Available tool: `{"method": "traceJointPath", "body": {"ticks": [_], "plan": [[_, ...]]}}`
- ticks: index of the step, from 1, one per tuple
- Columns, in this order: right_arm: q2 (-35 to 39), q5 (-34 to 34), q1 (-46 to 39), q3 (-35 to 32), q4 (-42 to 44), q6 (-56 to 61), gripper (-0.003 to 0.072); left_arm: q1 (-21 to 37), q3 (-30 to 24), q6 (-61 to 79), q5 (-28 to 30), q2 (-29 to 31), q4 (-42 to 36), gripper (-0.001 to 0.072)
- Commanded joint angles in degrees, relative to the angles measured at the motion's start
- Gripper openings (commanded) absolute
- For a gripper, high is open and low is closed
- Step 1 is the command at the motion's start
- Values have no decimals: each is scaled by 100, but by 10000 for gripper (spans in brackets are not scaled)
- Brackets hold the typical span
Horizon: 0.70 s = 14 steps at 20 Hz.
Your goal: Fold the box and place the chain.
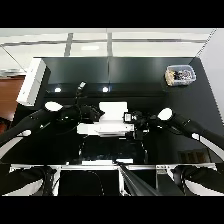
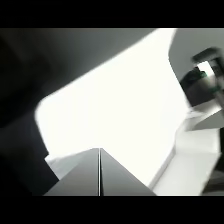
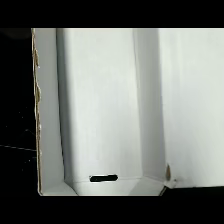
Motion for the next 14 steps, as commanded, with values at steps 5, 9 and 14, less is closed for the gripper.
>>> {"method": "traceJointPath", "body": {"ticks": [5, 9, 14], "plan": [[-4, 0, 2, 4, 2, 2, 255, 70, 122, 13, -669, -369, 876, 23], [-4, 0, 2, 4, 2, 2, 255, 546, 787, -1062, -1624, -116, 1775, 21], [-4, 0, 2, 4, 2, 2, 255, 1401, 837, -1091, -2393, 1443, 1993, 22]]}}
